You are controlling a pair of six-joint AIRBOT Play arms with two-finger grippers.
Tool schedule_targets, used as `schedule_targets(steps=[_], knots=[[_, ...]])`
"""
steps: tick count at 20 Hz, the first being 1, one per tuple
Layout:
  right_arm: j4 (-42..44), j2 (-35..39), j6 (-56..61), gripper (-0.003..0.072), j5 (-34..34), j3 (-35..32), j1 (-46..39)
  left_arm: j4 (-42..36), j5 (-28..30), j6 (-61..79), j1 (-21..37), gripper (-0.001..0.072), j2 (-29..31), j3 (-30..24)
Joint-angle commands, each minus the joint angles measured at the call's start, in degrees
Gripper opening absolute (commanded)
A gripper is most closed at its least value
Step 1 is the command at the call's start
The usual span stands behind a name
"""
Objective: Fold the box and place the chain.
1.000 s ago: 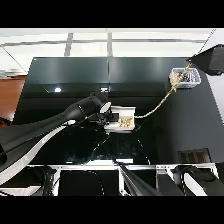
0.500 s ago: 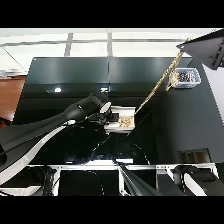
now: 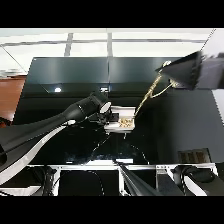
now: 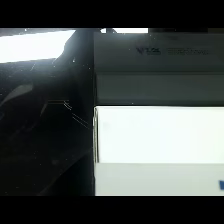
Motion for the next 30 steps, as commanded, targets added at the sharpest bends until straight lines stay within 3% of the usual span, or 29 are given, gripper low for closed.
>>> schedule_targets(steps=[1, 4, 9, 16, 19, 25, 26, 27, 30], knots=[[-0.6, 0.0, 1.0, 0.0016, -6.8, -6.4, 6.3, 0.0, -0.1, 0.0, 0.0, 0.0029, 0.0, 0.0], [-1.1, -0.2, 1.0, 0.0016, -9.4, -10.4, 7.7, 0.0, -0.1, 0.0, 0.0, 0.0029, 0.0, 0.0], [-9.5, -0.2, 4.5, 0.0016, -10.2, -15.6, 7.7, 0.0, -0.1, 0.0, 0.0, 0.0029, 0.0, 0.0], [-9.4, -4.6, 7.8, 0.0017, -24.9, -32.1, 9.9, 0.0, -0.1, 0.0, 0.0, 0.0029, 0.0, 0.0], [-6.9, -9.1, 7.3, 0.0017, -26.0, -32.7, 10.7, 0.0, -0.1, 0.0, 0.0, 0.0029, 0.0, 0.0], [-7.1, -9.7, 7.0, 0.0021, -26.1, -32.7, 10.7, 0.0, -0.1, 0.0, 0.0, 0.0029, 0.0, 0.0], [-7.1, -9.7, 7.0, 0.0131, -26.0, -32.7, 10.7, 0.0, -0.1, 0.0, 0.0, 0.0029, 0.0, 0.0], [-7.4, -9.7, 6.6, 0.0323, -25.7, -32.7, 10.6, 0.0, -0.1, 0.0, 0.0, 0.0029, 0.0, 0.0], [-13.0, -9.6, 5.4, 0.0337, -23.3, -32.6, 5.5, 0.0, -0.1, 0.0, 0.0, 0.0029, 0.0, 0.0]])
